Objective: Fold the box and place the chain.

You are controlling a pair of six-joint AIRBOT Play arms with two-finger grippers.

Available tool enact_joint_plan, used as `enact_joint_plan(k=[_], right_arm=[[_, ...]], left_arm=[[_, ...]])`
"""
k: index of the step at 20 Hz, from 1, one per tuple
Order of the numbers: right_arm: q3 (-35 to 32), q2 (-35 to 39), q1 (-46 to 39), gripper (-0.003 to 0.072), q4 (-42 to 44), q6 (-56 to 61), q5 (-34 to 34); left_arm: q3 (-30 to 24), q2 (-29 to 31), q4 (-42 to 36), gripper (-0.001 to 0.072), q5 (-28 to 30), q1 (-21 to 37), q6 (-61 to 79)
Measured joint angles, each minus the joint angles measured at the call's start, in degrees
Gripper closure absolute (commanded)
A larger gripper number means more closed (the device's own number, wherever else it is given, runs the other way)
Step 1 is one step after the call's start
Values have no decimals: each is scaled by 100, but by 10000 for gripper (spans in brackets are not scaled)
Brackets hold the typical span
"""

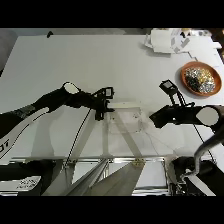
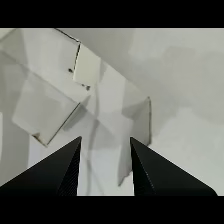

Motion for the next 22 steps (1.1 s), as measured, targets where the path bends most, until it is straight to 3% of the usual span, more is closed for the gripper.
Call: enact_joint_plan(k=[7, 22], right_arm=[[0, 0, 2, 348, -2, -7, -46], [0, 0, 2, 349, 0, -131, -81]], left_arm=[[11, 24, 586, 703, 24, -11, -337], [17, -179, 651, 702, 66, -9, -144]])
